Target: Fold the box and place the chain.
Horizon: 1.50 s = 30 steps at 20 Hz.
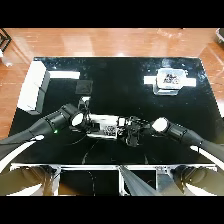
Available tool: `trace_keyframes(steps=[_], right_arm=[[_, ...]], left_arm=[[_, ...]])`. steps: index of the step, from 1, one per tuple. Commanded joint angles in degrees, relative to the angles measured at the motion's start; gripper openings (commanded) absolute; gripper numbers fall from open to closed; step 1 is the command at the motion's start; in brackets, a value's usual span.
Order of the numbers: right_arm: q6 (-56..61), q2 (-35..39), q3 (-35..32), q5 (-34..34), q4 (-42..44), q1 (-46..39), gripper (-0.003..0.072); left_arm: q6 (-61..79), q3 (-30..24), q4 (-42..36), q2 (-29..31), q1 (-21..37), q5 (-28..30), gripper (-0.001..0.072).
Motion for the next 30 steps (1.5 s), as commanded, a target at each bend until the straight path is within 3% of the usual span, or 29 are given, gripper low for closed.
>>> trace_keyframes(steps=[1, 5, 7, 14, 15, 16, 21, 25, 30], right_arm=[[-0.85, -0.39, -0.02, -0.85, 0.13, 1.16, 0.0582], [-0.92, -0.39, -0.02, -2.93, 0.15, 1.16, 0.0579], [-0.9, -0.39, -0.02, -3.23, 0.13, 1.16, 0.0478], [0.48, -0.79, 0.09, -3.76, 0.17, 1.16, 0.0475], [0.74, -0.79, 0.09, -2.86, 0.17, 1.16, 0.0341], [0.76, -0.79, 0.09, -1.75, 0.15, 1.14, 0.0015], [6.34, 1.36, 0.11, -2.14, -0.48, 0.37, 0.0028], [22.82, 9.6, 0.2, -1.33, -7.67, -2.95, 0.0027], [37.18, 21.07, 4.39, 9.03, -9.01, -5.03, 0.0027]], left_arm=[[0.0, 0.04, 0.02, -0.04, 0.0, 0.31, 0.0029], [0.0, 0.04, 0.04, -0.04, 0.0, 0.31, 0.0029], [0.0, 0.04, 0.07, -0.04, 0.0, 0.28, 0.0029], [0.0, 0.04, 0.07, -0.04, 0.0, 0.2, 0.0029], [0.0, 0.04, 0.07, -0.04, 0.0, 0.2, 0.0029], [0.0, 0.04, 0.09, -0.04, 0.02, 0.2, 0.0029], [0.0, 0.04, 0.07, -0.04, 0.02, -0.04, 0.0029], [0.0, 0.04, 0.09, -0.04, 0.02, -0.09, 0.0029], [0.0, 0.04, 0.09, -0.04, 0.02, -0.11, 0.0029]])
